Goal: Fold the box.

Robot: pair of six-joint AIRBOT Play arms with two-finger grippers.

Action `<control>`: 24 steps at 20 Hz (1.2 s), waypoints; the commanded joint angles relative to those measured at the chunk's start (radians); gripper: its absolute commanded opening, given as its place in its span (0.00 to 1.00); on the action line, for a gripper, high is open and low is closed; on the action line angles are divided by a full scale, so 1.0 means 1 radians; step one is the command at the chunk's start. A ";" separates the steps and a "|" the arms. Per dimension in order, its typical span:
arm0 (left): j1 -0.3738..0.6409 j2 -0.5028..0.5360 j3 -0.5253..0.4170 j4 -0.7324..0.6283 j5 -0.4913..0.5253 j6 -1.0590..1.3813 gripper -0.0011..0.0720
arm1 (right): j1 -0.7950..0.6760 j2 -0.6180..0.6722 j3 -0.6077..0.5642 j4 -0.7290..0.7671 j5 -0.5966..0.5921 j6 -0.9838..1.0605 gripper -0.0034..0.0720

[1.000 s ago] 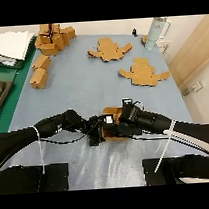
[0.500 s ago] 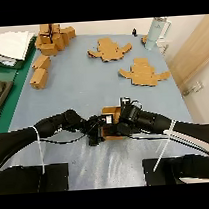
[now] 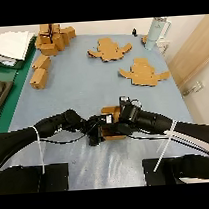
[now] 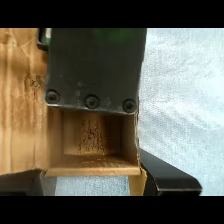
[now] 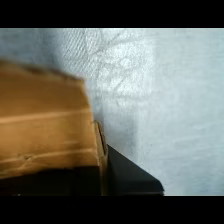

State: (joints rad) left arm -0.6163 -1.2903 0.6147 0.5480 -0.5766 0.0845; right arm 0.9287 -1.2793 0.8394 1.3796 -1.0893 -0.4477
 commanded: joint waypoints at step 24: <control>0.000 0.000 0.000 0.002 0.000 0.001 0.67 | -0.028 0.325 0.050 0.001 -0.257 0.002 0.48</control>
State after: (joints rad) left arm -0.6167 -1.2907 0.6136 0.5495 -0.5777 0.0853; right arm 0.9203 -1.0130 0.8883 1.4151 -1.2686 -0.4446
